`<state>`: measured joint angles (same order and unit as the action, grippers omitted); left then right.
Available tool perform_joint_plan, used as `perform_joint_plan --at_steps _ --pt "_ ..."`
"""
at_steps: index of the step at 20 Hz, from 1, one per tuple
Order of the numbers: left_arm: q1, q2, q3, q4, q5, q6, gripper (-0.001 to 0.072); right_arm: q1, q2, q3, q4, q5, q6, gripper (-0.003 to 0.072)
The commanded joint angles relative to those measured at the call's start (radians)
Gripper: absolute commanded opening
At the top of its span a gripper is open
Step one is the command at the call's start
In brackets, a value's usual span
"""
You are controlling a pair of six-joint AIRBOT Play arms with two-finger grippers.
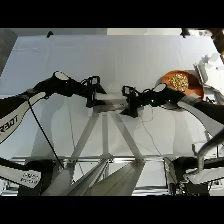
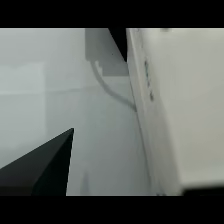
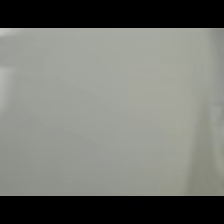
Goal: Fold the box and place the chain.
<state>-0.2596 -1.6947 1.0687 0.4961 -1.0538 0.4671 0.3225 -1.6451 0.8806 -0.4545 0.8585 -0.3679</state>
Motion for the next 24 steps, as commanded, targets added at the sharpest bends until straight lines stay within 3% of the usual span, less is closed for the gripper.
perform_joint_plan --at_steps 1,7,8,9,10,13,14,15,17,21,24 --pt "0.037 0.064 0.0 0.098 -0.006 -0.062 0.0576 0.0 -0.001 0.0 0.003 -0.006 0.0 0.033" --pt "0.128 0.233 0.0 0.37 -0.068 -0.385 0.0557 0.0 -0.001 0.0 0.003 -0.006 0.0 0.033" --pt "0.127 0.26 0.0 0.414 -0.092 -0.441 0.0498 0.0 -0.001 0.0 0.003 -0.006 0.0 0.033" --pt "0.126 0.282 0.0 0.434 -0.136 -0.489 0.0282 0.0 -0.001 0.0 0.003 -0.006 0.0 0.033" --pt "0.121 0.299 0.0 0.44 -0.203 -0.521 -0.0001 0.0 -0.001 0.0 0.003 -0.006 0.0 0.033" --pt "0.072 0.305 -0.002 0.371 -0.418 -0.523 0.0007 0.0 -0.001 0.0 0.003 -0.006 0.0 0.033" --pt "0.045 0.301 -0.011 0.315 -0.43 -0.543 0.0007 0.0 -0.001 0.0 0.003 -0.006 0.0 0.033" --pt "0.014 0.297 -0.024 0.248 -0.397 -0.563 0.0007 0.0 -0.001 0.0 0.003 -0.006 0.0 0.033" --pt "-0.04 0.288 -0.04 0.172 -0.235 -0.57 0.0006 0.0 -0.001 0.0 0.003 -0.006 0.0 0.033" --pt "-0.072 0.265 -0.04 0.14 0.142 -0.691 0.0006 0.0 -0.001 0.0 0.003 -0.006 0.0 0.033" --pt "-0.071 0.218 -0.042 0.148 0.308 -0.821 0.0006 0.0 -0.001 0.0 0.003 -0.006 0.0 0.033"
